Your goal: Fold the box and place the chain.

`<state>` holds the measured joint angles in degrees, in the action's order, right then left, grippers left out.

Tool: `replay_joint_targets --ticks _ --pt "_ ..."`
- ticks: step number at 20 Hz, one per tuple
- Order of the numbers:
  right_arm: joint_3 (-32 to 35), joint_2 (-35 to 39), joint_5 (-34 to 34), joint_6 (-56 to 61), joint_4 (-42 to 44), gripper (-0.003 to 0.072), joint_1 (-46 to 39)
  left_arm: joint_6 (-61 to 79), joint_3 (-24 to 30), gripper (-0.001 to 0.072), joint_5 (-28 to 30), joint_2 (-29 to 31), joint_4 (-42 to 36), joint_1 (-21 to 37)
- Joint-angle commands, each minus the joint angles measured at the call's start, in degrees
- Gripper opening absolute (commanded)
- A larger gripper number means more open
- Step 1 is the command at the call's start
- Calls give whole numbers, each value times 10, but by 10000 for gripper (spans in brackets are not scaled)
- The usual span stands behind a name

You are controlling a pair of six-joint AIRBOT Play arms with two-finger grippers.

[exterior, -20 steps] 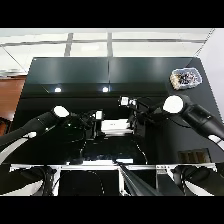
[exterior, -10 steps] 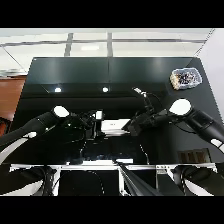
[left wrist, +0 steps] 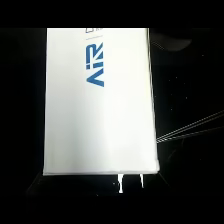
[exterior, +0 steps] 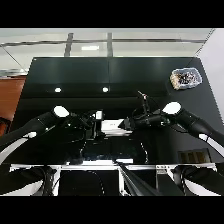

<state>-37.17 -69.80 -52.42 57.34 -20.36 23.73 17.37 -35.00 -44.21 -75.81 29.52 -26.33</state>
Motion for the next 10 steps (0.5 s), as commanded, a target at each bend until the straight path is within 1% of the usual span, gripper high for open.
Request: replay_joint_targets --ticks 1,3,10 --pt "1 -5 24 41 -57 13 0 0 0 480 1 0 0 0" --pt "1 -8 23 50 -69 13 0 0 0 480 1 0 0 0" --pt "1 -18 38 55 -69 13 4 0 0 480 3 0 -2 0"
